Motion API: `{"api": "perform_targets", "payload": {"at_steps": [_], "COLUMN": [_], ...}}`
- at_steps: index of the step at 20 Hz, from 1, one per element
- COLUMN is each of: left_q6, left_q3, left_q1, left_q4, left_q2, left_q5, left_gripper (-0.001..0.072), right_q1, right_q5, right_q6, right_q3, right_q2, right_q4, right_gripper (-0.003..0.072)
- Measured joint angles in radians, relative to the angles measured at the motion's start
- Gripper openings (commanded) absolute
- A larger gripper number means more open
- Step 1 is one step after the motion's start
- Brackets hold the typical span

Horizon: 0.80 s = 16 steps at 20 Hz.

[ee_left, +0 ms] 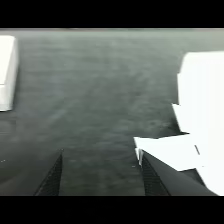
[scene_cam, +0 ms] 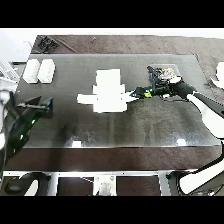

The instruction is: Fold the box and place the chain.

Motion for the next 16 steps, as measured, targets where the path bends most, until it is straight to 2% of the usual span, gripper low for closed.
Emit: {"api": "perform_targets", "payload": {"at_steps": [5, 8, 12, 16], "left_q6": [0.036, -0.085, -0.324, -0.496], "left_q3": [0.318, 0.538, 0.818, 1.060], "left_q1": [0.000, 0.000, 0.000, -0.002], "left_q4": [0.038, 0.164, 0.374, 0.503], "left_q2": [-0.451, -0.676, -0.886, -1.038], "left_q5": [-0.190, -0.303, -0.455, -0.581], "left_gripper": [0.0533, 0.0533, 0.0532, 0.0532], "right_q1": [0.002, 0.003, 0.003, 0.003], "right_q5": [0.000, 0.000, 0.000, 0.000], "right_q6": [0.040, 0.052, 0.057, 0.054], "right_q3": [0.002, 0.002, 0.002, 0.002], "right_q2": [0.000, 0.000, -0.001, -0.001], "right_q4": [-0.008, -0.008, -0.011, -0.012], "right_gripper": [0.0012, 0.0012, 0.0013, 0.0013]}}
